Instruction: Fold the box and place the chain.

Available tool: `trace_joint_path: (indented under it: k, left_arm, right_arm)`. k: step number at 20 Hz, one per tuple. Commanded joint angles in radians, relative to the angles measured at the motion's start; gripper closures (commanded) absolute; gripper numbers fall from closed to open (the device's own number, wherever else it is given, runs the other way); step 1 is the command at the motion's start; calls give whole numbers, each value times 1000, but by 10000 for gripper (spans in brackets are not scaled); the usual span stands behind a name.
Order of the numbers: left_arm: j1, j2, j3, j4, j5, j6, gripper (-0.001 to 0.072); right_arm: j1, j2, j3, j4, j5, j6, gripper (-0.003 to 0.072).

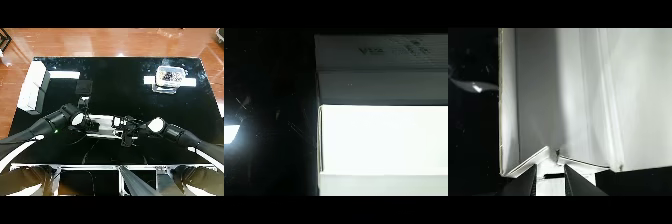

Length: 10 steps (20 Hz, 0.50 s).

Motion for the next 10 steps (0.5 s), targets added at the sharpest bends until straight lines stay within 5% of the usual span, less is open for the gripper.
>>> trace_joint_path:
  k: [1, 3, 5, 6, 7, 8, 9, 10]
  left_arm:
    - [-1, 0, -1, -4, -8, 1, 680]
    - [-1, 0, -1, -4, -9, 1, 680]
    - [-1, 0, -1, -11, -9, 1, 680]
    - [-1, 0, -1, -18, -8, 2, 680]
    - [-1, 0, -1, -19, -8, 2, 680]
    - [-1, 0, -1, -19, -8, 2, 680]
    - [-1, 0, -1, -19, -8, 2, 680]
    - [-1, 0, -1, -19, -8, 2, 680]
  right_arm:
    - [8, -1, 1, 29, -26, 1, 480]
    - [8, -1, 1, 34, -30, 1, 476]
    - [8, -5, 1, 33, -29, 1, 313]
    - [8, -8, 1, 33, -30, 1, 325]
    - [8, -8, 1, 33, -29, 1, 426]
    - [8, -8, 1, 33, -30, 1, 399]
    - [8, -8, 1, 33, -30, 1, 263]
    - [8, -8, 1, 32, -32, 1, 297]
